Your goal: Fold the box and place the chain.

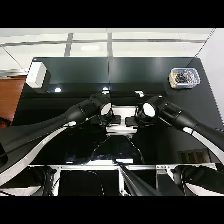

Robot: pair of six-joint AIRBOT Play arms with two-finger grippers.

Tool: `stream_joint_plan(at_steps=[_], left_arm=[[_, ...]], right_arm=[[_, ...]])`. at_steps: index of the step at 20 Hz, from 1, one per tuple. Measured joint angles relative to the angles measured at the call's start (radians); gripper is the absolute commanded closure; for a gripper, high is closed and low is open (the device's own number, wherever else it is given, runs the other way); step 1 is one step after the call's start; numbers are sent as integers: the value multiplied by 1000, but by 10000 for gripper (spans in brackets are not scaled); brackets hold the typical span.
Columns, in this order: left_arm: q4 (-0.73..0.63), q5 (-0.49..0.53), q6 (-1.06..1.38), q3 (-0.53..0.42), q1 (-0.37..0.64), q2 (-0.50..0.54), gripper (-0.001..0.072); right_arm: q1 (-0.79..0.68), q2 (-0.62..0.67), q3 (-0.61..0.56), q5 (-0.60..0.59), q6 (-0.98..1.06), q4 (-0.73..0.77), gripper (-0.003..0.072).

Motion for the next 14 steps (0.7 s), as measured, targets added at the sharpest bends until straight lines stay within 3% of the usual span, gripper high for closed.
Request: stream_joint_plan(at_steps=[7,9,10,14], left_arm=[[0,-2,2,0,0,0,680],[0,-3,2,0,0,0,680],[0,-3,0,0,0,0,680],[-1,-5,0,0,0,0,680]], right_arm=[[47,-37,30,7,103,-73,499],[53,-43,33,10,132,-85,635],[55,-45,34,14,152,-91,665],[57,-48,36,23,167,-92,636]])
